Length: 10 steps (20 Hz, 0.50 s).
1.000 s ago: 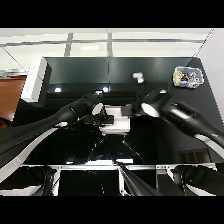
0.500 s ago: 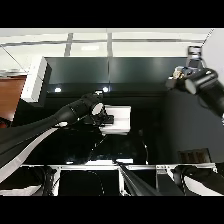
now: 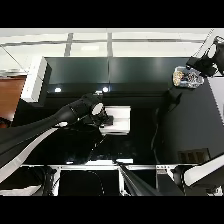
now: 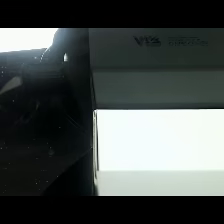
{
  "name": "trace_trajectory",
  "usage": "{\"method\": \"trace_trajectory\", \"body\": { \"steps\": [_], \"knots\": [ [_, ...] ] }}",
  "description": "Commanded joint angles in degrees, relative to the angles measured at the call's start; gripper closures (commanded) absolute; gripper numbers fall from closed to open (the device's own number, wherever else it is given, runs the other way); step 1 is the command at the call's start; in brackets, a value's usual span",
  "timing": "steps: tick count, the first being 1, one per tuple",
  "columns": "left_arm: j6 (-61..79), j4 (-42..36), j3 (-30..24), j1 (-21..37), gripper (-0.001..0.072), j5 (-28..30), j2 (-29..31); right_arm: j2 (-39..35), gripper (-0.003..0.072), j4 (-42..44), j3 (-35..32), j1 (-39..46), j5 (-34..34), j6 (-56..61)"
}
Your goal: Fold the box and place the chain.
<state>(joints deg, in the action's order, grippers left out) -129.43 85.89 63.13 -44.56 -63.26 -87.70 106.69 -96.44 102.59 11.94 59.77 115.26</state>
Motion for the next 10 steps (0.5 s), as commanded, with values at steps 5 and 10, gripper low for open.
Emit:
{"method": "trace_trajectory", "body": {
  "steps": [5,10],
  "knots": [
    [0.0,0.0,-0.02,0.02,0.068,-0.35,0.04,12.5,0.0106,-0.61,12.17,2.03,3.89,1.31],
    [0.0,-0.02,-0.02,0.04,0.068,-1.16,0.04,13.55,0.0106,-2.86,12.17,2.75,6.45,1.66]
  ]
}}
